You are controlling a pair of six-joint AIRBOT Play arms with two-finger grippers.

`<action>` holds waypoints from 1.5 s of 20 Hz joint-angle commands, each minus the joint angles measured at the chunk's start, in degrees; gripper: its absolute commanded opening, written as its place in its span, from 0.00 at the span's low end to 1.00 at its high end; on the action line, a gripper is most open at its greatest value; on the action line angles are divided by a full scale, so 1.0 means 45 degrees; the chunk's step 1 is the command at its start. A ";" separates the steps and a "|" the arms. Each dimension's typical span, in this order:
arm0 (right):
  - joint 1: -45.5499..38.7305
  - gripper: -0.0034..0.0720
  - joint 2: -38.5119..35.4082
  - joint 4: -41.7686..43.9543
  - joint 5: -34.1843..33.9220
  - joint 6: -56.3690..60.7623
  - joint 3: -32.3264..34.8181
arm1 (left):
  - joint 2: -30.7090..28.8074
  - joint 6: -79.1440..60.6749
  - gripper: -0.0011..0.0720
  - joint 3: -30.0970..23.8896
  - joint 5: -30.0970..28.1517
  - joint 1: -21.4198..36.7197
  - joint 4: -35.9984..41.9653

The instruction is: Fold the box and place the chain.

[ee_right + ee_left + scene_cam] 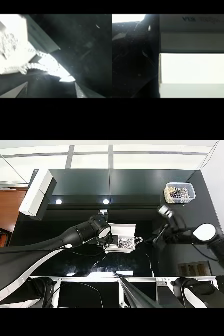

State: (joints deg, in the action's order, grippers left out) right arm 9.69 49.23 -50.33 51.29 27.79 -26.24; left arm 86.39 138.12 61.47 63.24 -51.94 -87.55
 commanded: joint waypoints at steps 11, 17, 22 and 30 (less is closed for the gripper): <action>0.0714 1.00 0.2443 0.3045 -0.2880 -0.8670 0.0884 | 0.0005 -0.0005 0.06 0.0010 0.0000 0.0005 -0.0005; 0.0714 1.00 0.2691 0.3036 -0.2939 -0.8670 0.0884 | 0.0005 -0.0005 0.06 0.0010 0.0000 0.0005 -0.0005; 0.0714 0.44 0.2982 0.2987 -0.2948 -0.8665 0.0879 | 0.0005 -0.0005 0.06 0.0010 0.0000 0.0005 -0.0005; 0.0704 0.05 0.1564 0.2880 -0.2011 -0.6819 0.0661 | 0.0005 -0.0005 0.06 0.0010 0.0000 0.0005 -0.0005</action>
